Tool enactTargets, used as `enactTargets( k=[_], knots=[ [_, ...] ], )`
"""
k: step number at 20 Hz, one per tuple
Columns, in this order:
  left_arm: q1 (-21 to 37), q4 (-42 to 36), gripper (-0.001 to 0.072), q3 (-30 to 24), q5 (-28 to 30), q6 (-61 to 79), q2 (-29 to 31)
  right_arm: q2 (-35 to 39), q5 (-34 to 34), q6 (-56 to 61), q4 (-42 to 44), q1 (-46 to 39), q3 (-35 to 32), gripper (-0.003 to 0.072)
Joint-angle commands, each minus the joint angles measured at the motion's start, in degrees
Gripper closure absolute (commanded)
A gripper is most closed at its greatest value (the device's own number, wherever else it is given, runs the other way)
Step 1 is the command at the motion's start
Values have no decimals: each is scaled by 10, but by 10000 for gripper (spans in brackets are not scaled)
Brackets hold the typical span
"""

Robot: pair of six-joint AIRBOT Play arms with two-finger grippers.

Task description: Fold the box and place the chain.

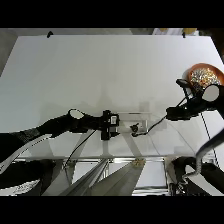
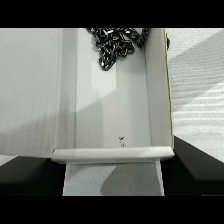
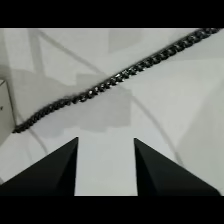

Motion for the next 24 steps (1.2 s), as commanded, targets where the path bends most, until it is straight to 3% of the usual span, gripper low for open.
enactTargets(
  k=[1,5,9,21,24],
  knots=[
    [0,0,561,0,0,0,0,0,-66,13,27,19,-35,376],
    [0,0,561,0,0,0,0,-9,-106,90,-49,92,-53,376],
    [0,0,561,0,0,0,0,-34,-136,140,-59,141,-53,380],
    [0,0,561,0,0,0,0,-92,-132,179,-73,144,-54,390],
    [0,0,561,0,0,0,0,-95,-139,179,-73,144,-53,514]
  ],
)
